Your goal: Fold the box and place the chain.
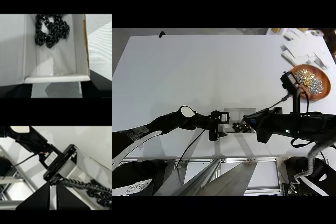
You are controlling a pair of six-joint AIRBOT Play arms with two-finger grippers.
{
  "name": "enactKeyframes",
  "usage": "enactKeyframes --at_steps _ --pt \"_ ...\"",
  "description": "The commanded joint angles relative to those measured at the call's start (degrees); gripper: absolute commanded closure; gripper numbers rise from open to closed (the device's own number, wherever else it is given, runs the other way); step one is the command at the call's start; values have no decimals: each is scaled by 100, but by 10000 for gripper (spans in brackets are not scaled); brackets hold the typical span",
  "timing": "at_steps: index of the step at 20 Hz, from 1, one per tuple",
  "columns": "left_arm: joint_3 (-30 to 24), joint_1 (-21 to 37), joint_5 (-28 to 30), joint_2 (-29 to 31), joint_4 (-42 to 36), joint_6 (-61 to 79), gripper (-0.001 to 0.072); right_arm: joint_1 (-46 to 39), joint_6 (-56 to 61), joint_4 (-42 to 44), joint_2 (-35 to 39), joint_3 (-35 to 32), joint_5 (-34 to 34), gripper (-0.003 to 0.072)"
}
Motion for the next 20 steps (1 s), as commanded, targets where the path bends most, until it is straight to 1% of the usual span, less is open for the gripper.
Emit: enactKeyframes --at_steps 1,3,6,7,8,9,10,11,12,14,15,16,17,18,20 --pt "0 2 2 2 0 0 574 201 24 -407 -304 -195 -348 666" --pt "0 2 0 2 0 2 574 201 63 -726 -579 -195 -345 666" --pt "0 2 0 2 0 2 574 201 37 -741 -1034 -195 -267 663" --pt "0 2 0 2 0 2 574 201 26 -741 -1174 -195 -260 618" --pt "0 2 0 2 0 0 574 201 -11 -732 -1257 -192 -260 538" --pt "0 2 0 2 0 2 574 199 -17 -732 -1272 -170 -260 479" --pt "0 2 2 2 0 2 574 168 -120 -723 -1270 -87 -221 467" --pt "0 2 -2 2 0 2 574 101 -256 -726 -1270 68 -160 427" --pt "0 2 0 2 2 0 574 -15 -385 -730 -1270 249 -116 405" --pt "0 2 0 2 0 0 574 -455 -577 -739 -1270 678 -129 418" --pt "0 2 0 2 0 2 574 -743 -601 -741 -1272 841 -168 484" --pt "0 2 0 2 0 0 574 -1075 -608 -743 -1279 953 -232 565" --pt "0 2 0 2 0 2 574 -1458 -608 -772 -1283 986 -367 638" --pt "0 2 0 2 0 2 574 -1814 -603 -931 -1329 984 -448 665" --pt "0 2 0 2 0 0 574 -2358 -319 -1574 -1578 984 -437 666"
